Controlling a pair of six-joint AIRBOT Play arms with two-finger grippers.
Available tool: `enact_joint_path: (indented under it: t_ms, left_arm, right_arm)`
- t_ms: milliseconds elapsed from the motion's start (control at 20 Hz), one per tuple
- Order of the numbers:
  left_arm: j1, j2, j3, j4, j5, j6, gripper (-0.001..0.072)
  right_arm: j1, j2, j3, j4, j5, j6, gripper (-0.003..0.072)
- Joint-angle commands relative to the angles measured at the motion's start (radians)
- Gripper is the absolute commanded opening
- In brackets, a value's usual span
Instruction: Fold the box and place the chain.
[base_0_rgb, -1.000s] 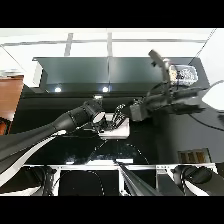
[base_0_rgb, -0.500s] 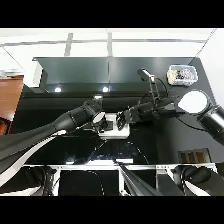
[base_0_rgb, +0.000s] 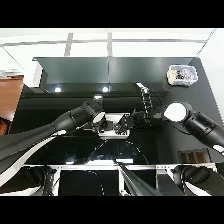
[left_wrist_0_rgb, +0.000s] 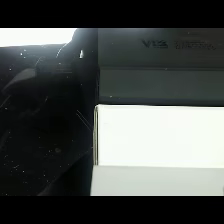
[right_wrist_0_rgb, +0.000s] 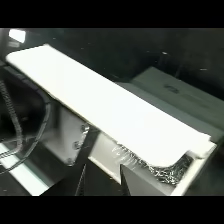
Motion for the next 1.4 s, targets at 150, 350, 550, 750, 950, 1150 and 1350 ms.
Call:
enact_joint_path:
  t_ms: [150, 350, 550, 750, 950, 1150, 1350]
  left_arm:
    - [0.0, 0.0, 0.0, 0.0, 0.004, 0.0, 0.0024]
    - [0.003, -0.001, 0.0, 0.013, 0.024, 0.0, 0.0025]
    - [0.014, 0.001, 0.013, -0.002, -0.002, 0.001, 0.0026]
    - [0.011, 0.017, 0.047, -0.027, -0.005, 0.092, 0.0288]
    - [0.011, 0.093, 0.05, -0.005, -0.027, 0.175, 0.0434]
    - [0.031, 0.301, -0.051, 0.119, -0.043, 0.245, 0.0434]
    - [0.286, 0.603, -0.363, 0.076, 0.06, 0.271, 0.0434]
  right_arm:
    - [-0.167, 0.093, -0.007, -0.214, 0.226, 0.023, 0.0257]
    - [-0.197, 0.142, -0.008, -0.276, 0.288, 0.022, 0.0257]
    - [-0.182, 0.142, -0.01, -0.276, 0.294, 0.022, 0.0258]
    - [-0.18, 0.142, -0.01, -0.277, 0.318, 0.022, 0.0258]
    - [-0.181, 0.142, -0.01, -0.278, 0.305, 0.022, 0.0258]
    - [-0.181, 0.142, -0.01, -0.277, 0.307, 0.023, 0.0258]
    - [-0.181, 0.142, -0.01, -0.277, 0.303, 0.034, 0.0258]
